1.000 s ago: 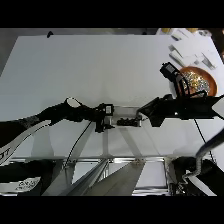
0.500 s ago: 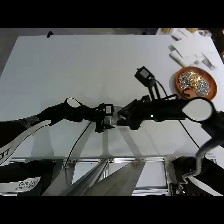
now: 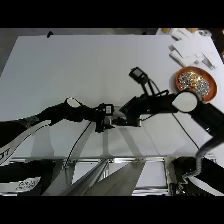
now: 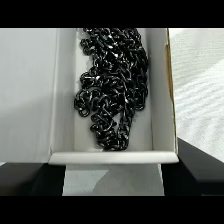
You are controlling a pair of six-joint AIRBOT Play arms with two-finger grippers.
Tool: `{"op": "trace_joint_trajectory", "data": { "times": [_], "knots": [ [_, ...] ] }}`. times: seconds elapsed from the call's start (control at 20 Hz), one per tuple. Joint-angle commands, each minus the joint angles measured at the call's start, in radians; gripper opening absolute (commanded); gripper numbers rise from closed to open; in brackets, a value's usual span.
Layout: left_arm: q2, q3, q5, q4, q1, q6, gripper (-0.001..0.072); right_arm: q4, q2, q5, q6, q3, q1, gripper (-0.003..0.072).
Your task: Fold the box and place the chain.
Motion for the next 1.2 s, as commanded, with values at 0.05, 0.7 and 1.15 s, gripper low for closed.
{"op": "trace_joint_trajectory", "data": {
  "times": [0.05,0.7,1.15],
  "knots": [
    [0.0,0.0,0.0,0.0,0.0,0.0,0.0111,-0.01,0.002,0.201,-0.073,0.146,-0.174,0.0155],
    [0.0,0.0,0.0,0.0,0.0,0.0,0.0111,-0.246,-0.005,0.196,-0.812,-0.165,-0.285,0.016],
    [0.0,0.0,0.0,0.0,0.0,0.0,0.0111,0.004,-0.039,0.04,-1.146,-0.362,-0.285,0.0284]
  ]
}}
